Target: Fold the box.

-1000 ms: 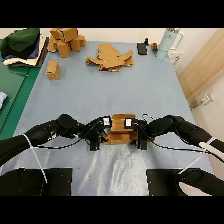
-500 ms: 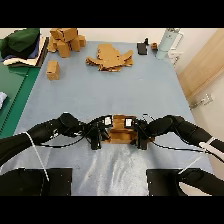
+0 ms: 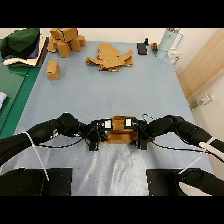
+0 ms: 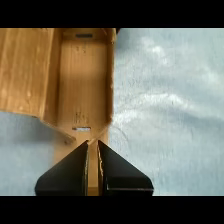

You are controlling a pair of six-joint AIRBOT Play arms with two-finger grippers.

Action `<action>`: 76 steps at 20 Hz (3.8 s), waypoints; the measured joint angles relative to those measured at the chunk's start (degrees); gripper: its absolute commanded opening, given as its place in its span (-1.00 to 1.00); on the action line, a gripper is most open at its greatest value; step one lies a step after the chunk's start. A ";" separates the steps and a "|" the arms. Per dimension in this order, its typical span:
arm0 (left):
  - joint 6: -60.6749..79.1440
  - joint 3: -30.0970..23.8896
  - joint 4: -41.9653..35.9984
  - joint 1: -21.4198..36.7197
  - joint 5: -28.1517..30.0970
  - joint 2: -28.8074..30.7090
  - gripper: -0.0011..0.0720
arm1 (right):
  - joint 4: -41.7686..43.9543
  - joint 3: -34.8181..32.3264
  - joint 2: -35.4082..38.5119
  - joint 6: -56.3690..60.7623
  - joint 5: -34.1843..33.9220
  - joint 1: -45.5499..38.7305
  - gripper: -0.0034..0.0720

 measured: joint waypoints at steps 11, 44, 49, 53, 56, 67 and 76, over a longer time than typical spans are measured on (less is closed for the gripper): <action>-8.98 0.33 9.51 3.10 -2.86 1.55 0.70 | -0.04 0.00 0.00 0.00 0.07 0.00 0.44; -5.38 5.38 1.07 -5.20 5.07 -4.68 -0.41 | -0.07 0.00 0.00 -0.04 0.04 0.00 0.44; -5.22 5.35 1.03 -5.25 5.09 -4.70 0.71 | -0.24 0.00 0.00 -0.22 0.02 -0.02 0.44; -5.27 5.35 0.81 -5.25 5.07 -4.70 0.71 | -0.22 0.00 0.00 -0.11 0.04 -0.02 0.44; -5.31 5.31 0.66 -5.25 5.05 -4.70 0.70 | -0.17 0.00 0.00 -0.07 0.04 -0.02 0.44; -25.64 5.31 15.52 -2.08 3.56 3.13 -0.93 | 0.04 0.00 -0.02 0.04 0.11 0.00 0.44; -72.22 3.54 32.30 19.19 -12.68 11.10 -0.94 | -0.04 0.00 -0.04 0.00 0.09 0.00 0.44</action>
